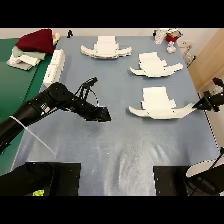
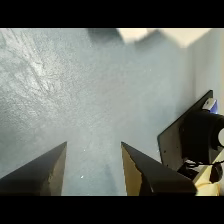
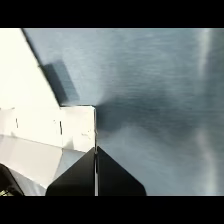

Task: Fold the box.

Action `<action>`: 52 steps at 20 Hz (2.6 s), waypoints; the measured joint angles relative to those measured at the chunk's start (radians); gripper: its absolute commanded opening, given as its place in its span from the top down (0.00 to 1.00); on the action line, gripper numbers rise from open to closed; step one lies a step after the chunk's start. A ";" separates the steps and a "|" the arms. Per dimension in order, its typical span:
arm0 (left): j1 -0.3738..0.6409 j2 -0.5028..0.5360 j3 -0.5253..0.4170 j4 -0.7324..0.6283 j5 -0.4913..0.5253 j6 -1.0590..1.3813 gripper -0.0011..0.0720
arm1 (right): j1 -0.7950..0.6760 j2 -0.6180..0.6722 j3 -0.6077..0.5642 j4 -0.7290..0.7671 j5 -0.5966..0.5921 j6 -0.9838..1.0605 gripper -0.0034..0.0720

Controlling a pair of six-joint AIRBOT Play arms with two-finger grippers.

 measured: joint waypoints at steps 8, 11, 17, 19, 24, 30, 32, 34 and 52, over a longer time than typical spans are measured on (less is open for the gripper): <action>0.052 0.016 0.001 0.005 -0.056 0.103 0.58 | 0.193 0.179 -0.196 0.146 0.035 0.045 0.95; 0.125 0.040 0.002 0.006 -0.113 0.142 0.58 | 0.288 0.359 -0.407 0.154 0.141 0.062 0.95; 0.209 0.070 -0.002 0.010 -0.188 0.191 0.58 | 0.452 0.662 -0.776 0.145 0.445 0.135 0.63; 0.215 0.072 -0.003 0.010 -0.173 0.197 0.58 | 0.488 0.673 -0.810 0.143 0.510 0.147 0.65; 0.222 0.075 -0.003 0.009 -0.132 0.202 0.58 | 0.560 0.641 -0.812 0.144 0.587 0.160 0.80; 0.238 0.075 -0.003 0.004 -0.114 0.204 0.58 | 0.598 0.629 -0.790 0.155 0.602 0.133 0.95; 0.273 0.075 -0.003 0.004 -0.115 0.204 0.58 | 0.632 0.649 -0.812 0.160 0.569 0.108 0.95; 0.328 0.074 -0.003 0.005 -0.135 0.204 0.45 | 0.680 0.703 -0.867 0.162 0.561 0.092 0.95; 0.322 -0.421 0.066 -0.237 -0.167 0.516 0.43 | 0.906 1.052 -1.149 0.177 0.719 0.144 0.95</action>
